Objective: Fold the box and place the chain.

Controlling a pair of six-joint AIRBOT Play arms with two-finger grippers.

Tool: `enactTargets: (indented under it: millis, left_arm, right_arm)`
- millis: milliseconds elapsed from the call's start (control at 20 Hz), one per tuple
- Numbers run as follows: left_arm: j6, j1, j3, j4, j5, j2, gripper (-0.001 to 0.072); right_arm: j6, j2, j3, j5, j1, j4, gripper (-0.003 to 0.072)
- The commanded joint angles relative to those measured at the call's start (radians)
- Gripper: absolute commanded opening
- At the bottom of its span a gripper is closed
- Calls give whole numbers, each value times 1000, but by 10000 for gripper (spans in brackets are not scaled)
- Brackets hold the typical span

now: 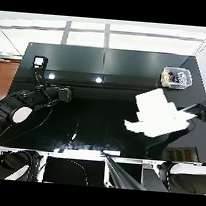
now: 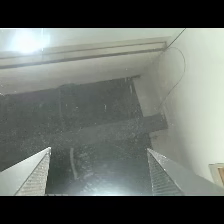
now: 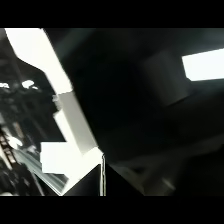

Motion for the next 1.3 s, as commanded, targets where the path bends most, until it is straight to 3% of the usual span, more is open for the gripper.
enactTargets:
  millis: [0,200,350,550,650,850,950,1100,1250]
  left_arm:
    - [0,0,0,0,0,-2,700]
    - [0,0,0,-4,-1,-2,700]
    - [0,-2,0,-66,-4,-7,700]
    - [0,-1,0,-206,-105,-70,701]
    - [87,51,4,-375,-196,-121,701]
    - [722,283,3,-1012,-444,-257,701]
    - [940,362,4,-1184,-522,-323,700]
    - [1141,369,19,-1241,-577,-443,701]
    - [1171,366,80,-1241,-631,-571,701]
  right_arm:
    - [4,204,-260,-246,166,235,18]
    - [-45,517,-569,-591,496,444,19]
    - [-69,723,-722,-858,765,502,19]
    - [-214,814,-758,-1022,1043,492,19]
    - [-212,813,-758,-1102,1131,480,19]
    - [-205,813,-758,-1137,1176,482,19]
    - [-205,813,-758,-1135,1176,482,19]
    - [-205,813,-758,-1133,1176,482,18]
    - [-193,813,-758,-1133,1176,482,19]
